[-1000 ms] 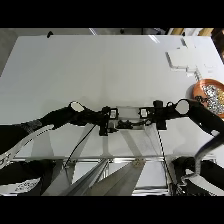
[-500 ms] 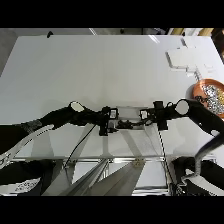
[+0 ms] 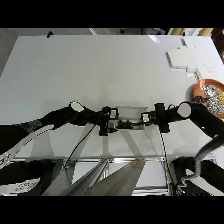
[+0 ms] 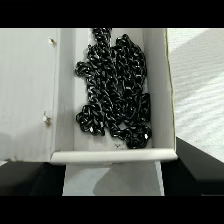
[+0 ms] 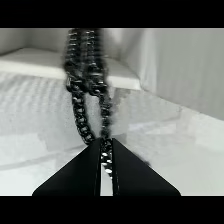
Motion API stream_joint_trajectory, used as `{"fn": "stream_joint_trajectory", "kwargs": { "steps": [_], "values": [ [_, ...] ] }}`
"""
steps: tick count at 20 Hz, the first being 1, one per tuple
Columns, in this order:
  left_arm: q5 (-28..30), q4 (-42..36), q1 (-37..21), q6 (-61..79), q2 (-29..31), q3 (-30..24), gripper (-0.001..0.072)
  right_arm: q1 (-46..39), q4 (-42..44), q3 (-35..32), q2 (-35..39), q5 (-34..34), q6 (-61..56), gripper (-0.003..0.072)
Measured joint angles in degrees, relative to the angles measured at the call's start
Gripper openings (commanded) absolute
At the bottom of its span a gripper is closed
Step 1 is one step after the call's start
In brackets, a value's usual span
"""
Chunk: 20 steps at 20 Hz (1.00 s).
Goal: Fold the box and place the chain.
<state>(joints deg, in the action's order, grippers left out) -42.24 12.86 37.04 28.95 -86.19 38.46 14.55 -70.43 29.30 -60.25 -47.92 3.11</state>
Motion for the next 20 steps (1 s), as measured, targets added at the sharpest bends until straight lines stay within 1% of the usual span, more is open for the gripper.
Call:
{"fn": "stream_joint_trajectory", "kwargs": {
  "steps": [2,5,8,12,14,16,19,20],
  "values": [
    [0.0,0.0,0.0,0.0,0.0,0.0,0.0271,0.0,0.0,0.0,4.2,-2.3,-0.5,0.0018],
    [0.0,0.0,0.0,0.0,0.0,0.0,0.0271,0.0,2.5,-0.1,11.2,-4.8,-4.5,0.0018],
    [0.0,0.0,0.0,0.0,0.0,0.0,0.0271,0.0,9.0,-0.1,16.5,-7.4,-9.2,0.0018],
    [0.0,0.0,0.0,0.0,0.0,0.0,0.0271,0.0,21.0,-0.7,19.5,-9.8,-12.2,0.0018],
    [0.0,0.0,0.0,0.0,0.0,0.0,0.0271,0.6,26.1,-1.6,20.0,-9.4,-12.8,0.0018],
    [0.0,0.0,0.0,0.0,0.0,0.0,0.0271,2.5,29.3,-2.5,19.9,-7.9,-13.3,0.0019],
    [0.0,0.0,0.0,0.0,0.0,0.0,0.0271,7.2,31.7,-3.2,18.2,-2.6,-15.1,0.002],
    [0.0,0.0,0.0,0.0,0.0,0.0,0.0271,8.7,31.9,-3.3,17.3,-0.5,-15.8,0.0039]
  ]
}}
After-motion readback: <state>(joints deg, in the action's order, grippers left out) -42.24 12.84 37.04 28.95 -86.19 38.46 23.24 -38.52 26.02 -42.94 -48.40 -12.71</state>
